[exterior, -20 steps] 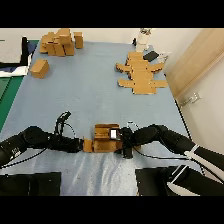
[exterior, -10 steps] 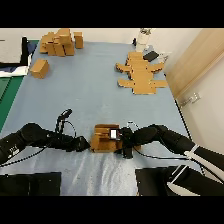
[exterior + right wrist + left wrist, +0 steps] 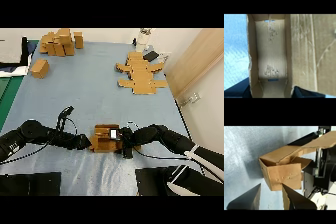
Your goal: Fold the box.
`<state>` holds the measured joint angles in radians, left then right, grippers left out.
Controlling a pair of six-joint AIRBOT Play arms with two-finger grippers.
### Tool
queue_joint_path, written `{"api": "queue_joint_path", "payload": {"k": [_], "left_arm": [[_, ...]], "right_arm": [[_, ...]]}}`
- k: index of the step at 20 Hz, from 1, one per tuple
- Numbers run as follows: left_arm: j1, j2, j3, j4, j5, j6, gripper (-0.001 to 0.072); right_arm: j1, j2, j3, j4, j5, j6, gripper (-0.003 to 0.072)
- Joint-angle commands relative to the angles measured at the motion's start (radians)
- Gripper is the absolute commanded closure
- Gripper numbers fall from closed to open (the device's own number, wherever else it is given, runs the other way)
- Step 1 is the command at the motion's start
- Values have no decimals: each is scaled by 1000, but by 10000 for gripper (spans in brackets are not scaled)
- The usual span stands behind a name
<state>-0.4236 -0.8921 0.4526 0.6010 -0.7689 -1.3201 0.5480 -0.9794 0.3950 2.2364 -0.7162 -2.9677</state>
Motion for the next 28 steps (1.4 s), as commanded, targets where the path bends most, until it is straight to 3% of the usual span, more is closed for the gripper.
{"api": "queue_joint_path", "payload": {"k": [1,5,9,14,17,21,25,28], "left_arm": [[-1,-14,3,-11,22,3,302],[-5,-40,3,-21,26,-33,302],[-98,-69,34,16,81,-105,303],[-227,-87,146,430,98,-552,312],[-297,-109,207,596,65,-764,312],[-396,-195,283,699,34,-939,312],[-480,-290,396,845,-97,-1080,313],[-512,-340,446,870,-119,-1116,313]], "right_arm": [[0,0,0,0,0,0,115],[0,0,0,0,0,0,115],[0,0,0,0,0,0,115],[0,0,0,0,0,0,115],[0,0,0,0,0,0,115],[0,0,0,0,0,0,116],[0,0,0,0,0,0,115],[0,0,0,0,0,0,115]]}}
